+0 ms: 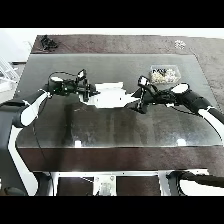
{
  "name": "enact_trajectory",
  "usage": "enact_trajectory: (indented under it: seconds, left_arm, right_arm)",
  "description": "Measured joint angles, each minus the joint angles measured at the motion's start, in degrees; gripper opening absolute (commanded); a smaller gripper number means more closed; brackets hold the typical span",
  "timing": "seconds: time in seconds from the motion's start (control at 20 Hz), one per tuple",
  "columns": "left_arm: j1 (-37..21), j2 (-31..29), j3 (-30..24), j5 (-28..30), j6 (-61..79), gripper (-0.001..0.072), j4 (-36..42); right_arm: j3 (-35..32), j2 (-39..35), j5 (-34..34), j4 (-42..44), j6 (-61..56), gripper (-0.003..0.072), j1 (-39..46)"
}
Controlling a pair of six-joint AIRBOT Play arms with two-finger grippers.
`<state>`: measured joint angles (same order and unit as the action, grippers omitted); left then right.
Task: Fold the box and place the chain.
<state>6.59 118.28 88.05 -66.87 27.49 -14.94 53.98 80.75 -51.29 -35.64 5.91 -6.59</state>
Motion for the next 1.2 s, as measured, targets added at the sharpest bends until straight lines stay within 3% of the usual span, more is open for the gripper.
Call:
enact_trajectory:
  seconds: [0.4,0.8,1.2]
  left_arm:
    - [0.0,0.0,0.0,0.0,0.0,0.0018,0.0]
    - [0.0,0.0,0.0,0.0,0.0,0.0018,0.0]
    - [0.0,0.0,0.0,0.0,0.0,0.0018,0.0]
  right_arm:
    - [-0.6,3.4,6.9,-2.2,6.7,0.0687,-6.3]
    - [-0.5,4.2,14.8,4.1,8.0,0.0687,-8.4]
    - [0.8,5.3,17.1,8.8,12.0,0.0687,-7.0]
